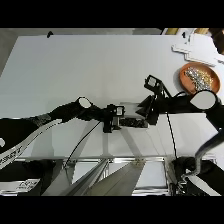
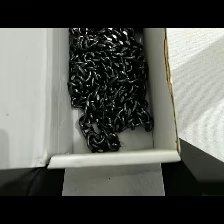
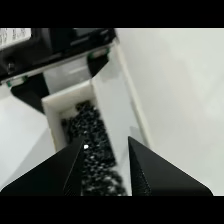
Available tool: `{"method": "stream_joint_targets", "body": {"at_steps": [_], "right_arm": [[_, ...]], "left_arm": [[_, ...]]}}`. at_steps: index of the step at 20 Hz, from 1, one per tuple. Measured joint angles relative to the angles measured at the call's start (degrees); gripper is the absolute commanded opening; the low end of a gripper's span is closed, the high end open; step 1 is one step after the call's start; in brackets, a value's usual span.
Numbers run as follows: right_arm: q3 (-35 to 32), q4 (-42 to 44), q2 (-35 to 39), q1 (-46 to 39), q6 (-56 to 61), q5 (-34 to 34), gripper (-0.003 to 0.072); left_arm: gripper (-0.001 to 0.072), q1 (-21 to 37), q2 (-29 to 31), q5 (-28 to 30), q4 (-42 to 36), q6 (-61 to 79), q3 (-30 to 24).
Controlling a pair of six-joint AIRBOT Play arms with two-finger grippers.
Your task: Fold the box and place the chain.
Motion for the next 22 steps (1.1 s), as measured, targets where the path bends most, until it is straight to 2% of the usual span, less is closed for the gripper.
{"method": "stream_joint_targets", "body": {"at_steps": [4,8,15,22], "right_arm": [[8.9,-6.45,-1.03,0.0,5.92,0.37,0.0299],[15.8,-11.13,-5.46,-0.17,9.99,0.13,0.0298],[22.75,-11.37,-14.29,-6.32,12.44,0.9,0.0297],[23.78,-6.91,-20.22,-9.16,-3.48,11.65,0.0297]], "left_arm": [[0.0251,-0.02,0.0,0.0,0.0,0.02,0.0],[0.0251,0.0,0.0,0.0,-0.02,0.0,0.0],[0.0251,-0.02,0.0,0.0,-0.02,0.02,0.0],[0.0251,0.0,0.0,0.0,-0.02,0.02,0.0]]}}
